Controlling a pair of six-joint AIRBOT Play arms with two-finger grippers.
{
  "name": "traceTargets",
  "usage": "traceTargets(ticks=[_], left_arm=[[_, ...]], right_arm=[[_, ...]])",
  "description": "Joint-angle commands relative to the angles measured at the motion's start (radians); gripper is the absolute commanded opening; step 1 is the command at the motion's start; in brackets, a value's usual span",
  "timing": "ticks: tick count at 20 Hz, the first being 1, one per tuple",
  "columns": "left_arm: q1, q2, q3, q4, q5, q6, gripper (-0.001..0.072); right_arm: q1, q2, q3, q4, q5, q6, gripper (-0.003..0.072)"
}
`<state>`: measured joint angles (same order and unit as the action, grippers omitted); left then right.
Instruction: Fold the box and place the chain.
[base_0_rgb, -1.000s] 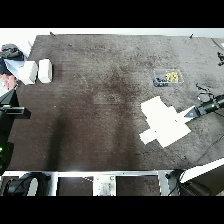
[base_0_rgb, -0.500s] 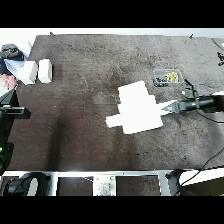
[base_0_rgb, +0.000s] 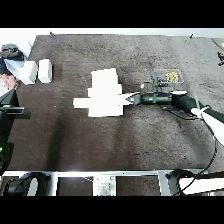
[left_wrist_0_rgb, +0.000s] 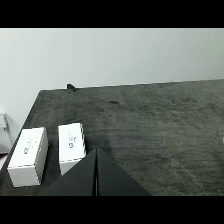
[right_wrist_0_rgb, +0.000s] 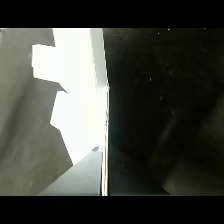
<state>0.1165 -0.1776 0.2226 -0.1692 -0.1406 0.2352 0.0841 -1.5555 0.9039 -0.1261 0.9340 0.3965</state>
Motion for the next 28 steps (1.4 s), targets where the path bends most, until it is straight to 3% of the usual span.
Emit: traceTargets(ticks=[1, 5, 6, 7, 8, 9, 11, 13, 21, 22, 23, 28], left_arm=[[-0.001, 0.0, 0.0, 0.0, -0.002, 0.0, 0.0013], [-0.001, 0.0, 0.0, 0.001, -0.044, 0.002, 0.0014], [-0.001, 0.0, 0.0, 0.002, -0.059, 0.008, 0.0081], [-0.001, 0.0, 0.0, 0.003, -0.09, 0.009, 0.0505], [-0.001, 0.0, 0.0, 0.003, -0.135, 0.009, 0.0705], [-0.001, 0.0, 0.0, 0.003, -0.191, 0.014, 0.06], [-0.001, -0.032, 0.011, 0.002, -0.326, 0.09, 0.0593], [-0.001, -0.111, 0.047, -0.01, -0.4, 0.095, 0.0593], [-0.001, -0.689, 0.359, -0.046, -0.607, 0.03, 0.0591], [-0.001, -0.761, 0.413, -0.031, -0.615, -0.032, 0.0522], [-0.001, -0.839, 0.483, 0.026, -0.649, -0.097, 0.0472], [-0.101, -1.169, 0.864, 0.419, -0.722, -0.469, 0.0472]], right_arm=[[0.148, 0.004, -0.006, 0.035, -0.288, 0.071, 0.0007], [0.176, 0.003, -0.006, -0.013, -0.344, 0.069, 0.0007], [0.176, 0.003, -0.006, -0.013, -0.348, 0.068, 0.0007], [0.176, 0.003, -0.005, -0.017, -0.348, 0.068, 0.0007], [0.176, 0.003, -0.005, -0.018, -0.35, 0.067, 0.0007], [0.176, 0.003, -0.005, -0.032, -0.358, 0.066, 0.0007], [0.176, 0.003, -0.005, -0.035, -0.374, 0.067, 0.0007], [0.176, 0.003, -0.005, -0.035, -0.373, 0.068, 0.0007], [0.176, 0.003, -0.005, -0.03, -0.373, 0.068, 0.0008], [0.176, 0.003, -0.005, -0.031, -0.373, 0.068, 0.0008], [0.176, 0.003, -0.005, -0.03, -0.373, 0.068, 0.0008], [0.176, 0.003, -0.005, -0.031, -0.373, 0.068, 0.0008]])
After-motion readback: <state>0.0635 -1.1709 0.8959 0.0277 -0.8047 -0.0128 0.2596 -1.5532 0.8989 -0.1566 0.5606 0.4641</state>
